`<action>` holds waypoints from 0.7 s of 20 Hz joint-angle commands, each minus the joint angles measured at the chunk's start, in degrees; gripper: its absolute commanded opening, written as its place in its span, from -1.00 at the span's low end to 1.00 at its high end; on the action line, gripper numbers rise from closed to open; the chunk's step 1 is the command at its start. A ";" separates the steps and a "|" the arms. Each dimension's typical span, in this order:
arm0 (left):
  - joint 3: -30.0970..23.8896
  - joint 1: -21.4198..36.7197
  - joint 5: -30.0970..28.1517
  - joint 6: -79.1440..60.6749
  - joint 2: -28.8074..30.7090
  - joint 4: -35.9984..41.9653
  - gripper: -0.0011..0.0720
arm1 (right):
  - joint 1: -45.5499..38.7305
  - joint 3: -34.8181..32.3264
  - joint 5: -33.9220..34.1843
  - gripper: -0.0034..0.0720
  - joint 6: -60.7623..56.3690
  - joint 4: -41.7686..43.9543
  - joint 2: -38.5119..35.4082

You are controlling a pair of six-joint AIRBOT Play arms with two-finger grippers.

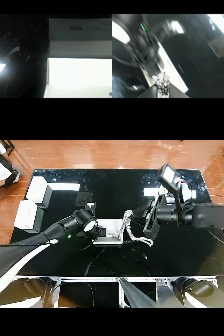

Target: Fold the box and place the chain.

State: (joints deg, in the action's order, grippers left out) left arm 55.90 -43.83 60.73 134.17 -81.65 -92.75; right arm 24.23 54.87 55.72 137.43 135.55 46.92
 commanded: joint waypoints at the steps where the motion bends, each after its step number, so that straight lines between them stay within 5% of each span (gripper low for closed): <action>1: 0.00 0.02 -0.04 0.00 -0.02 0.04 -0.92 | 1.09 2.08 -0.46 -0.87 -0.52 8.72 1.49; 14: 0.00 0.02 -0.04 0.00 0.00 0.22 -0.92 | 6.93 2.03 1.11 -0.86 -0.55 4.70 20.63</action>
